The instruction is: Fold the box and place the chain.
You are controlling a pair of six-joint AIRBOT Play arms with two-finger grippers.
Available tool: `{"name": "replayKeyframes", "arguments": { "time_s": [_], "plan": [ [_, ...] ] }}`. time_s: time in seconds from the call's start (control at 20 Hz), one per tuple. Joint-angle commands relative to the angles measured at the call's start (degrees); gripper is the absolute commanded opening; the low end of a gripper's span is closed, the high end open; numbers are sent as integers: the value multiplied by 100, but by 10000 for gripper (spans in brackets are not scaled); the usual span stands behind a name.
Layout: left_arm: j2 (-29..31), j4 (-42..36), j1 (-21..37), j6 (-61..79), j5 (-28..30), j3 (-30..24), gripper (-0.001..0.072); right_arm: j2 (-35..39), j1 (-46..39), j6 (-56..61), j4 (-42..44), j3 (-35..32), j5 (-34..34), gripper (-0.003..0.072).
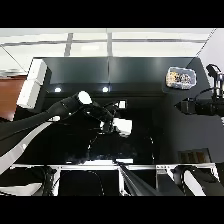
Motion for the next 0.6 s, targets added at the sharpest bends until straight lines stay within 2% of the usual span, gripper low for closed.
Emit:
{"name": "replayKeyframes", "arguments": {
  "time_s": [0.0, 0.05, 0.1, 0.15, 0.2, 0.3, 0.4, 0.55],
  "plan": [
    [-111, 166, -157, 122, 507, 4, 712, 4, 0, 2, 2, 4, -2, 13],
    [-151, 179, -208, 118, 581, 4, 710, 4, 0, 4, 2, 4, -2, 13],
    [-146, 227, -236, 120, 568, 7, 663, 4, 0, 2, 2, 4, -2, 13],
    [-76, 304, -256, -4, 466, 50, 429, 4, 0, 2, 2, 4, -2, 13],
    [61, 568, -254, -662, 319, 181, 294, 4, 0, 2, 2, 4, 0, 13],
    [505, 1738, -136, -2671, 190, 483, 287, 4, 0, 0, 0, 4, -7, 13],
    [1062, 3073, 238, -4389, -144, 566, 284, 4, 0, 0, 0, 4, -7, 13],
    [1720, 4503, 1298, -6373, -1443, 485, 284, 4, 0, 0, 0, 4, -4, 14]
  ]
}}
